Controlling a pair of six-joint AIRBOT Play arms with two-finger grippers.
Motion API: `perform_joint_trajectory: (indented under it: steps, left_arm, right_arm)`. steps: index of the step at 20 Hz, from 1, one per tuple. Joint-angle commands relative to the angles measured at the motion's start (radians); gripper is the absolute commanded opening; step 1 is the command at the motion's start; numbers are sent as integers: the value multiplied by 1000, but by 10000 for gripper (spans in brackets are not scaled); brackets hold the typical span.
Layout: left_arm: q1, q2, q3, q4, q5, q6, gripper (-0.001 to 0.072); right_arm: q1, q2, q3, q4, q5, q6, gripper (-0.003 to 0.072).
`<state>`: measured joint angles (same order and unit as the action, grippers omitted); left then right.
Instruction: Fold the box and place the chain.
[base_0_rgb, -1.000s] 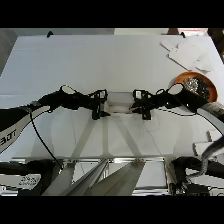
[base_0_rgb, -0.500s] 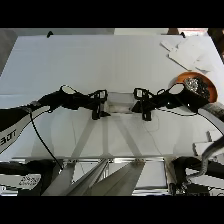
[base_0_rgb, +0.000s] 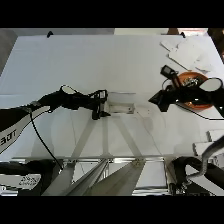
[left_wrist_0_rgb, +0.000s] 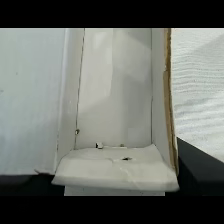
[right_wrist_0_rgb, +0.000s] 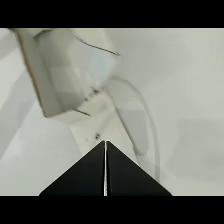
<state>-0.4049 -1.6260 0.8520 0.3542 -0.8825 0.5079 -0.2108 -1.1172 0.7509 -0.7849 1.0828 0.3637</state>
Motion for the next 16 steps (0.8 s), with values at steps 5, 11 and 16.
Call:
perform_joint_trajectory:
  steps: [5,11,16]
  left_arm:
    - [0,0,0,0,0,0,322]
    - [0,0,0,0,0,0,322]
    - [0,0,0,0,0,0,322]
  right_arm:
    - [-205,58,-72,-229,49,553,6]
    - [-196,-11,-204,-53,-53,515,4]
    - [-119,-137,-204,34,-104,467,4]
